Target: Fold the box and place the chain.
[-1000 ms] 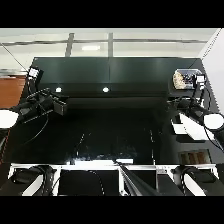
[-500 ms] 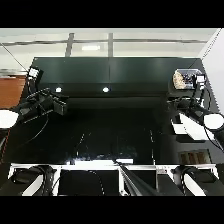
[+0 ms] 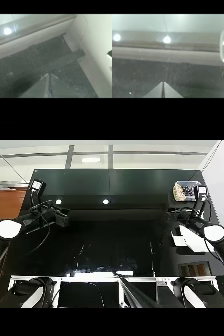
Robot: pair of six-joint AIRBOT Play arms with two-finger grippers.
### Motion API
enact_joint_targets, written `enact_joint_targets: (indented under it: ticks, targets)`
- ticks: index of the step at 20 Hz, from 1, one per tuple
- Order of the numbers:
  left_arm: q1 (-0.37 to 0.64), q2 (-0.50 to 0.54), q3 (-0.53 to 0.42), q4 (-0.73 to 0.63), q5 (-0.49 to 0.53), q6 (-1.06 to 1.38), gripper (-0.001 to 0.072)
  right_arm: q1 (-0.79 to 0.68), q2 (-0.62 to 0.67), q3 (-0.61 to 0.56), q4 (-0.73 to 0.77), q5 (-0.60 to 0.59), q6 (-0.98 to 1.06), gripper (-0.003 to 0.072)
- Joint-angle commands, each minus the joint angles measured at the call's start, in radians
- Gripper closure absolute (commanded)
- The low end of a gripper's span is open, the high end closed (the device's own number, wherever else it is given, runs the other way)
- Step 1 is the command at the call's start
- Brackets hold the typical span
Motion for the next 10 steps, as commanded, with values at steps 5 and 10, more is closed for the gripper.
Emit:
enact_joint_targets:
  ticks: [5, 10]
  targets:
    - [0.026, 0.001, 0.032, -0.003, 0.037, -0.034, -0.0009, 0.000, 0.000, 0.008, 0.019, 0.020, -0.003, -0.0026]
    - [0.185, 0.193, 0.102, 0.031, -0.206, -0.125, -0.0007, -0.053, 0.000, 0.239, -0.380, 0.231, 0.230, -0.0025]
